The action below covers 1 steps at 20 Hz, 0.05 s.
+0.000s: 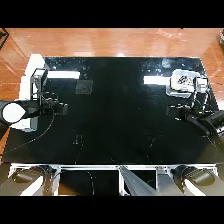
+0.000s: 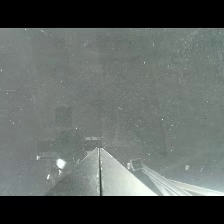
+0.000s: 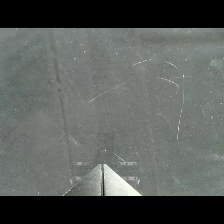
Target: Fold the box and place the chain.
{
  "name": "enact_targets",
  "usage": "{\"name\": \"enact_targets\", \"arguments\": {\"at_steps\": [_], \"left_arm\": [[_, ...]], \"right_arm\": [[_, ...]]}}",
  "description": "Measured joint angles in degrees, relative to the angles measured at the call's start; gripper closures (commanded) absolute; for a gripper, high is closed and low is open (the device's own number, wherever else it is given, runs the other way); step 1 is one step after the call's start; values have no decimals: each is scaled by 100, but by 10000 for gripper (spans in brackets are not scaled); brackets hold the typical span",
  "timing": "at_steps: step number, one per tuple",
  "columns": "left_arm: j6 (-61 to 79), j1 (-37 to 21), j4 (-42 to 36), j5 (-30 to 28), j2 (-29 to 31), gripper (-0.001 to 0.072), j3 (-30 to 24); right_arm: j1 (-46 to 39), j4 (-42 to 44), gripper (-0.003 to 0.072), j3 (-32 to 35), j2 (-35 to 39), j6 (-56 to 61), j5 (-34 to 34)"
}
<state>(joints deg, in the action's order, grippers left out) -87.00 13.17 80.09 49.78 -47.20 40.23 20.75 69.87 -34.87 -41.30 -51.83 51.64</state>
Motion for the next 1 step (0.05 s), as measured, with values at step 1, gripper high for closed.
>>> {"name": "enact_targets", "arguments": {"at_steps": [1], "left_arm": [[0, 0, 0, -7, 0, 692, 0]], "right_arm": [[0, -2, 667, 0, 0, 0, 0]]}}
